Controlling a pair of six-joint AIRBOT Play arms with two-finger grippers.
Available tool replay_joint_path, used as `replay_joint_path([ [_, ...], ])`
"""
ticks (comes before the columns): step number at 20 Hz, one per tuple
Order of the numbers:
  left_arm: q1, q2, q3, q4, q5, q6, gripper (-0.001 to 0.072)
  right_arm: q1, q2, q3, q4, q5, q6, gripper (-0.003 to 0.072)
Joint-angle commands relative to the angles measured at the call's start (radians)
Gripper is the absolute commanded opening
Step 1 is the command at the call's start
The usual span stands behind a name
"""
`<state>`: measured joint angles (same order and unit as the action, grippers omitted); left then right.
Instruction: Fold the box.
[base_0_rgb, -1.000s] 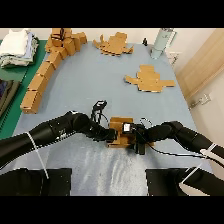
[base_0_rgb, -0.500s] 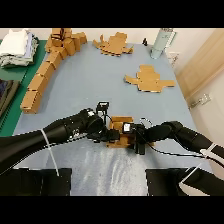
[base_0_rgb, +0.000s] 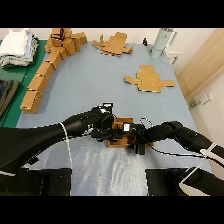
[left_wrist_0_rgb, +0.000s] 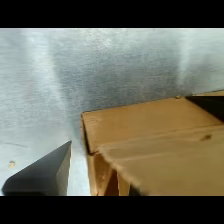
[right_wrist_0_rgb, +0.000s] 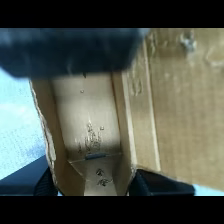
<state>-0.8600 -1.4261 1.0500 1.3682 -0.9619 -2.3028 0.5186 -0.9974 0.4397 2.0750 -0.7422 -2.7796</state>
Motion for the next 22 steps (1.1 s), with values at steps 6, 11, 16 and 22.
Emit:
replay_joint_path([
  [6,-0.001,-0.114,0.101,-0.001,-0.129,-0.002,0.0400,0.000,0.000,0.000,0.000,0.000,0.000,0.0505],
  [11,-0.025,-0.114,0.113,0.031,-0.105,-0.002,0.0141,0.000,0.000,0.000,0.000,0.000,0.000,0.0504],
  [16,-0.063,-0.115,0.113,0.083,-0.101,-0.055,0.0102,0.000,0.000,0.000,0.000,0.000,0.000,0.0505],
  [22,-0.063,-0.114,0.113,0.080,-0.119,-0.054,0.0216,0.000,0.000,0.000,0.000,0.000,0.000,0.0504],
])
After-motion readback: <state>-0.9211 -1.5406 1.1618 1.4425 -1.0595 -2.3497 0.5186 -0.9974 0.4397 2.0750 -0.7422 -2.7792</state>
